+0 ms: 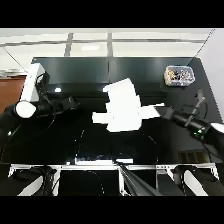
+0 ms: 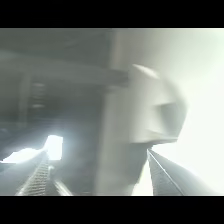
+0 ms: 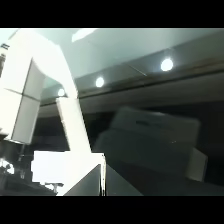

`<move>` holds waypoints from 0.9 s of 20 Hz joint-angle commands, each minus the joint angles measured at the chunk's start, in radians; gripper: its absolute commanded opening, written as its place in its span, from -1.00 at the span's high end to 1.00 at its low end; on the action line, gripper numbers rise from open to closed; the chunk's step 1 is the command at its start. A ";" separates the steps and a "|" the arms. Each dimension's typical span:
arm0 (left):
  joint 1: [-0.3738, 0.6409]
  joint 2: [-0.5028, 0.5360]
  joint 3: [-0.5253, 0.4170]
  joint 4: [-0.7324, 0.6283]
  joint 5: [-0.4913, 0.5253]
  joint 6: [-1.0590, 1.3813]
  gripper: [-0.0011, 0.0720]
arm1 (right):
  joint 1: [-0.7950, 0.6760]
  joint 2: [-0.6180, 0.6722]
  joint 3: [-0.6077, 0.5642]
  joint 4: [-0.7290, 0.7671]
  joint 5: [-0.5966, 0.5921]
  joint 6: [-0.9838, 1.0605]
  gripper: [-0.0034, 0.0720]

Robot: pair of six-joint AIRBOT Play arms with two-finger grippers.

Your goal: Fold the box and place the chain.

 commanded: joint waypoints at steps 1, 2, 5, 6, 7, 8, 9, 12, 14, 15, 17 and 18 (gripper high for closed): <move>0.009 -0.167 0.094 -0.404 -0.165 0.422 -0.94 | 0.208 0.045 -0.076 0.130 -0.189 -0.064 0.88; -0.002 -0.216 0.112 -0.448 -0.194 0.512 -0.94 | 0.237 0.045 -0.076 0.129 -0.212 -0.064 0.88; -0.014 -0.334 0.151 -0.454 -0.202 0.489 -0.94 | 0.275 0.045 -0.076 0.127 -0.223 -0.060 0.88; -0.015 -0.371 0.157 -0.456 -0.203 0.458 -0.94 | 0.280 0.045 -0.076 0.127 -0.222 -0.060 0.88; -0.020 -0.400 0.161 -0.459 -0.210 0.461 -0.94 | 0.283 0.045 -0.076 0.127 -0.222 -0.060 0.88; -0.023 -0.426 0.163 -0.464 -0.226 0.487 -0.94 | 0.283 0.045 -0.076 0.128 -0.222 -0.053 0.88; -0.021 -0.446 0.164 -0.487 -0.249 0.539 -0.94 | 0.283 0.045 -0.076 0.128 -0.222 -0.043 0.88; -0.016 -0.519 0.171 -0.661 -0.399 0.768 -0.94 | 0.283 0.045 -0.076 0.115 -0.196 -0.042 0.88; -0.024 -0.576 0.205 -0.671 -0.468 0.824 -0.94 | 0.284 0.045 -0.076 0.084 -0.193 -0.042 0.88; -0.025 -0.600 0.222 -0.673 -0.486 0.847 -0.94 | 0.284 0.045 -0.076 0.079 -0.193 -0.042 0.88; -0.022 -0.640 0.259 -0.673 -0.580 0.916 -0.94 | 0.284 0.045 -0.076 0.079 -0.193 -0.036 0.88; -0.019 -0.657 0.273 -0.666 -0.679 0.977 -0.94 | 0.284 0.045 -0.076 0.079 -0.194 -0.026 0.88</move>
